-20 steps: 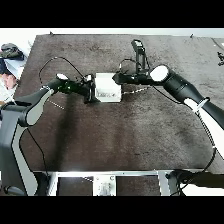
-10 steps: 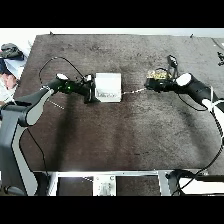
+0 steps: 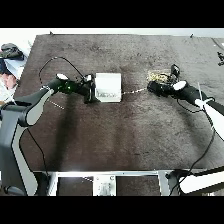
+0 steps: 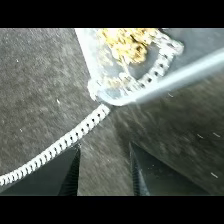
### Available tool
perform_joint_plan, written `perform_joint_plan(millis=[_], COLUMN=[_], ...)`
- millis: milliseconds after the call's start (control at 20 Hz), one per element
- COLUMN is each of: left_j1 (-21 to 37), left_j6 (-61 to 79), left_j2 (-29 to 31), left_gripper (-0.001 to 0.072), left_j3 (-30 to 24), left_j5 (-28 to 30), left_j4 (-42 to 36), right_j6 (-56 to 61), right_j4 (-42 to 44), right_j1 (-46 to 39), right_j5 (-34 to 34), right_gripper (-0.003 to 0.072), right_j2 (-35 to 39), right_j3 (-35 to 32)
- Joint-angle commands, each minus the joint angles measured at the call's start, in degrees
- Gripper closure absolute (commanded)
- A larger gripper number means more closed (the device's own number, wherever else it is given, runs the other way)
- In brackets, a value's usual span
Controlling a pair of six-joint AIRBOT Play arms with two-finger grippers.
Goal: Fold the box and place the chain.
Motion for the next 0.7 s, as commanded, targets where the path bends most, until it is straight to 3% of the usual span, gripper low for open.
perform_joint_plan(millis=[0,100,200,350,400,450,650], left_j1=[-0.02,-0.02,-0.02,0.00,-0.02,-0.02,-0.02], left_j6=[0.02,0.02,0.02,0.02,0.02,0.02,0.02], left_j2=[0.00,0.00,0.00,0.00,0.00,0.00,0.00], left_gripper=[0.0365,0.0365,0.0365,0.0365,0.0365,0.0365,0.0365], left_j3=[0.00,0.00,0.00,0.00,0.00,0.00,0.00], left_j5=[0.00,0.00,0.00,0.00,0.00,0.00,0.00], left_j4=[0.00,0.00,0.00,0.00,0.00,0.00,0.00], right_j6=[0.13,0.13,0.11,0.11,0.07,0.07,0.07], right_j4=[0.92,2.54,3.26,3.21,2.97,3.02,3.02], right_j1=[1.03,1.01,1.03,1.01,1.01,1.01,1.03], right_j5=[-0.94,-0.50,-0.52,-0.61,-0.59,-0.76,1.20], right_gripper=[0.0332,0.0333,0.0414,0.0417,0.0576,0.0657,0.0675], right_j2=[-3.65,-5.68,-6.82,-6.97,-6.97,-6.97,-6.47], right_j3=[3.63,5.84,6.99,7.10,7.10,7.10,7.13])
